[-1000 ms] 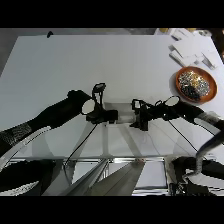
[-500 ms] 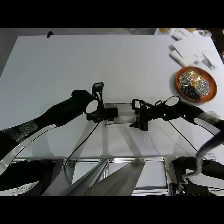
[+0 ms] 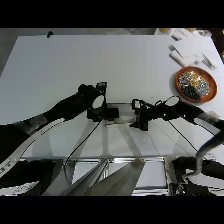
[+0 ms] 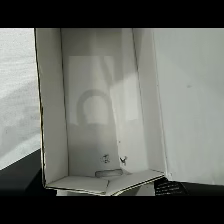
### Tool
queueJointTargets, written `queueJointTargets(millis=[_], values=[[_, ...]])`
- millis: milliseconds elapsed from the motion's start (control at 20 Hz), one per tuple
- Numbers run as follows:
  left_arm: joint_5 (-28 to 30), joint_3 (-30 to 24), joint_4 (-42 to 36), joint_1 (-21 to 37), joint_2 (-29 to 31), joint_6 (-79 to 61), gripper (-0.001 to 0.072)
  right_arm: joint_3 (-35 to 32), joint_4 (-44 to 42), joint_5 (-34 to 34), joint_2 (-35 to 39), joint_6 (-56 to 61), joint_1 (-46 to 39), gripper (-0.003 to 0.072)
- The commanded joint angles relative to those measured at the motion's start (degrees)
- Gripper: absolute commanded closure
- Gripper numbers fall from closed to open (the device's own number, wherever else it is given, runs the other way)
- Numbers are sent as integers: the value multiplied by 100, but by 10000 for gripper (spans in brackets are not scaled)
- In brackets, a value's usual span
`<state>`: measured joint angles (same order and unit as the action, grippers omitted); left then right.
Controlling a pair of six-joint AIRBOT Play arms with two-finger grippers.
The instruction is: Fold the box and place the chain.
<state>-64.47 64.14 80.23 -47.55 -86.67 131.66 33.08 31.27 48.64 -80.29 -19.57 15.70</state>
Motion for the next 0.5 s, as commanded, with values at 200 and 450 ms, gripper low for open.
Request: queueJointTargets(millis=[200,450], values=[[131,46,61,-199,-442,109,342,4,0,2,4,0,0,289],[127,46,61,-219,-492,245,529,4,-2,2,4,0,0,289]])
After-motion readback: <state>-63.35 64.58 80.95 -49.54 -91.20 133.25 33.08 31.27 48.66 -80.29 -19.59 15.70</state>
